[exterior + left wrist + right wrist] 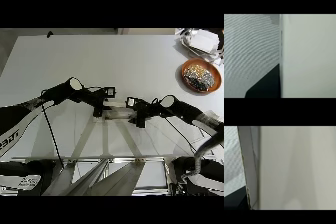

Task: Fold the box and place the chain.

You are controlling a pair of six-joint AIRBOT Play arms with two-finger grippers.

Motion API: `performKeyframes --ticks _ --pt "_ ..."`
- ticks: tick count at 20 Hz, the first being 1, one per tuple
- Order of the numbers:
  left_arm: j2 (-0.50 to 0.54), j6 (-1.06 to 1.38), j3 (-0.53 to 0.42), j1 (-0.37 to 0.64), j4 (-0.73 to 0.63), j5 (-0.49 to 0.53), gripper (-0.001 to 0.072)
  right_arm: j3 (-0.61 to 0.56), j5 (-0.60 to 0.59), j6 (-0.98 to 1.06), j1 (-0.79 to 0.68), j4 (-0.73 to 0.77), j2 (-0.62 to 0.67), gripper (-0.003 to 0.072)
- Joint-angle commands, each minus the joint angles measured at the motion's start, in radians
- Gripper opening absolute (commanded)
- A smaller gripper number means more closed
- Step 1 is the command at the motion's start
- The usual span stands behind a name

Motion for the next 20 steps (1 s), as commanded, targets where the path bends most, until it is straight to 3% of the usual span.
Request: performKeyframes --ticks 1,3,20 --pt "-0.001 0.0 0.0 0.0 0.0 0.0 0.0007 -0.001 -0.003 -0.008 0.001 0.002 -0.013 0.0445" --pt "0.0 0.0 0.0 0.0 0.0 0.0 0.0007 -0.001 -0.003 -0.008 0.001 0.002 -0.013 0.0386" --pt "0.0 0.0 0.0 0.0 0.0 0.0 0.0007 -0.001 0.012 0.003 0.001 -0.006 -0.013 0.0403"
